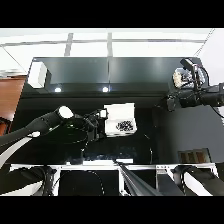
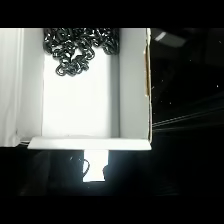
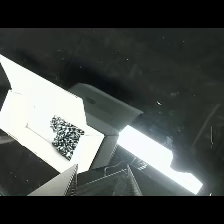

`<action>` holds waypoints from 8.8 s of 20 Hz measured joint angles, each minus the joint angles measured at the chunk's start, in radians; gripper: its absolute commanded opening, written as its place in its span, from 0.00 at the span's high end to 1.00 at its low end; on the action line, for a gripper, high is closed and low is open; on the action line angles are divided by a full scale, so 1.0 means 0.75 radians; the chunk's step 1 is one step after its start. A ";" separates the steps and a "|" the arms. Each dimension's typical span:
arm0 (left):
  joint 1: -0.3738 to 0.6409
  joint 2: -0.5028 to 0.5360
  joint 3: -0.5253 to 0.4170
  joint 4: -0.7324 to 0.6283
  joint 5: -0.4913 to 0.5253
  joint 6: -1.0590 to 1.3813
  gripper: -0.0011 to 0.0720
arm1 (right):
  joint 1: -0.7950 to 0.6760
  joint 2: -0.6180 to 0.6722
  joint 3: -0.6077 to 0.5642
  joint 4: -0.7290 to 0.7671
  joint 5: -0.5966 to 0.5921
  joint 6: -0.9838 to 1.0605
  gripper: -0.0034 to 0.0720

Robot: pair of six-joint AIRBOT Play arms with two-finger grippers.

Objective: Fold the box and place the chain.

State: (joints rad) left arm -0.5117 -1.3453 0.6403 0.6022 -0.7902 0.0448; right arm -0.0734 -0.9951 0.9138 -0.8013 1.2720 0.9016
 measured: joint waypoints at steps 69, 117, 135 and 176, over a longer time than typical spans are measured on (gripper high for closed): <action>-0.014 -0.017 0.041 -0.122 0.047 0.216 0.51 | 0.590 -0.384 -0.031 0.062 -0.203 -0.904 0.38; -0.013 -0.018 0.041 -0.120 0.030 0.218 0.51 | 0.628 -0.374 -0.031 -0.035 -0.187 -0.793 0.44; -0.013 -0.018 0.041 -0.121 0.031 0.220 0.51 | 0.630 -0.373 -0.032 -0.036 -0.169 -0.726 0.31; -0.012 -0.018 0.041 -0.120 0.033 0.220 0.51 | 0.485 -0.264 -0.408 0.346 -0.402 0.341 0.93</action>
State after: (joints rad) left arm -0.5209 -1.3586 0.6712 0.5121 -0.7654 0.2096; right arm 0.2901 -1.1934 0.6079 -0.5419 0.9703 1.1576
